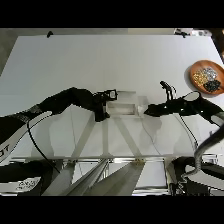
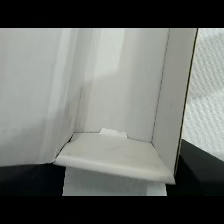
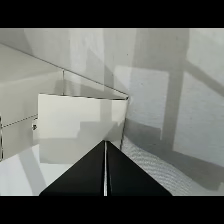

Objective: Fold the box and place the chain.

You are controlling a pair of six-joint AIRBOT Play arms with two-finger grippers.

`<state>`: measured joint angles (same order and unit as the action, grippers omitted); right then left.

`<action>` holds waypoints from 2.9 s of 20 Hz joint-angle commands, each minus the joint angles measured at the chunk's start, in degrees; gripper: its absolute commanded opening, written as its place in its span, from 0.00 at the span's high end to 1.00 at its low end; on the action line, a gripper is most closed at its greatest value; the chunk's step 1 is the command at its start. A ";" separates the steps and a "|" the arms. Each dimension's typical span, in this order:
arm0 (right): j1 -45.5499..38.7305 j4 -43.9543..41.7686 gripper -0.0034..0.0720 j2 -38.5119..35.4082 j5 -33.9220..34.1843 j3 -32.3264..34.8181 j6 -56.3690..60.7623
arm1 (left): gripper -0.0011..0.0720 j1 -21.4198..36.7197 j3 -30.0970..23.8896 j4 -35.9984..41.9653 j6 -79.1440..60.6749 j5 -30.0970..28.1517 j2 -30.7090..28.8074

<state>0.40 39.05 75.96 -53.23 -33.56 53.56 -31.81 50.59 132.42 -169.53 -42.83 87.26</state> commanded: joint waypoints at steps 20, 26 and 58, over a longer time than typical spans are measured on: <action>-0.92 -0.13 0.94 1.66 1.68 0.02 0.09 | 0.77 0.00 0.07 0.00 0.00 0.00 -0.02; 0.94 -0.72 0.94 1.66 1.07 0.02 -0.11 | 0.77 0.00 0.07 0.00 0.00 -0.02 -0.02; 13.60 -0.17 0.38 -5.11 8.31 -2.78 7.04 | 0.77 0.00 0.07 0.00 0.00 -0.02 -0.02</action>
<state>11.25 32.91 70.89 -48.73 -34.94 53.95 -31.81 50.59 132.42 -169.53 -42.83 87.26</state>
